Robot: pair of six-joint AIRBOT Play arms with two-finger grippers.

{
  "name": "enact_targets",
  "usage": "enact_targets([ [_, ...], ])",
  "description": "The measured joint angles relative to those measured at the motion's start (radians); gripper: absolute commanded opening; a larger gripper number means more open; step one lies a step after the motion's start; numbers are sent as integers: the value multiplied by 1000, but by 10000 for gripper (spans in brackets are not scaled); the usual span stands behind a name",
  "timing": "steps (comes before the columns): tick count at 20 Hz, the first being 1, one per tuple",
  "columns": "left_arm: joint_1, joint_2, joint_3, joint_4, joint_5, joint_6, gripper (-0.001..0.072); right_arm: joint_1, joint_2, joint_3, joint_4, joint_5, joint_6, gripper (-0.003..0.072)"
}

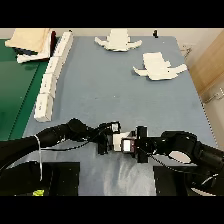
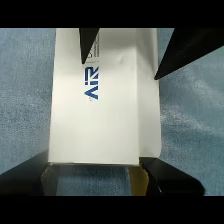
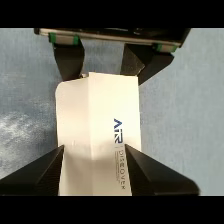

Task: Fold the box.

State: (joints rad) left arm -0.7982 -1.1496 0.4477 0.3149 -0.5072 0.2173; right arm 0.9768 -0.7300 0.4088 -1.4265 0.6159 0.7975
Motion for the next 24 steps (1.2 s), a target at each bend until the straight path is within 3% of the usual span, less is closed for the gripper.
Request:
enact_targets([
  [2,0,0,0,-1,4,-1,455,0,-6,0,-30,-14,-3,514],
  [23,1,0,0,0,0,-2,454,2,56,23,-146,-90,-5,507],
  [24,1,0,0,0,0,-2,454,2,53,23,-146,-92,-5,427],
])
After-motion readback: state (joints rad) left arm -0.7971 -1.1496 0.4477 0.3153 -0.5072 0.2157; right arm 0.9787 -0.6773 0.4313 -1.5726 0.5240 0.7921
